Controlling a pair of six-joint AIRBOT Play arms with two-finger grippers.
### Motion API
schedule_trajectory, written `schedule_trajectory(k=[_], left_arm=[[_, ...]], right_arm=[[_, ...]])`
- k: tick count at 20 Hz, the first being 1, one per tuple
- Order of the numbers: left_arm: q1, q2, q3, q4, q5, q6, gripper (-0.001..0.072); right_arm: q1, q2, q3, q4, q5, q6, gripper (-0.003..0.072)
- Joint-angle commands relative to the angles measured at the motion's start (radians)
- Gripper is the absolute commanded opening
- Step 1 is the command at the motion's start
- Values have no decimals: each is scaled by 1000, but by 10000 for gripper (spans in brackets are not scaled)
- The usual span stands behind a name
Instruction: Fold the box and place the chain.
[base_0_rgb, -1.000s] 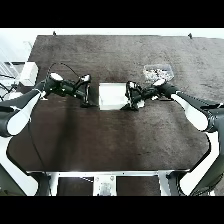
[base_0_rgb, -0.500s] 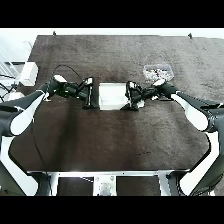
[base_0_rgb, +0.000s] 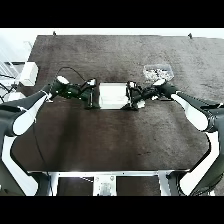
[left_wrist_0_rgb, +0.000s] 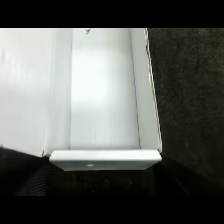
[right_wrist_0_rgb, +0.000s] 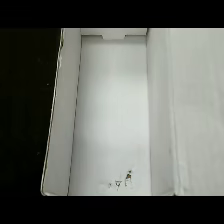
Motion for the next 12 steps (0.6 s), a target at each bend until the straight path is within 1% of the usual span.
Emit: schedule_trajectory(k=[1,7,10,12], left_arm=[[-19,-2,0,-9,54,9,720],[-21,-7,0,-19,61,27,720],[-21,-27,3,-64,43,63,720],[-21,-27,2,-79,48,96,720]], right_arm=[[1,1,0,0,1,0,596],[1,1,0,0,1,0,597],[1,1,0,0,1,0,596],[1,1,0,0,1,0,597]])
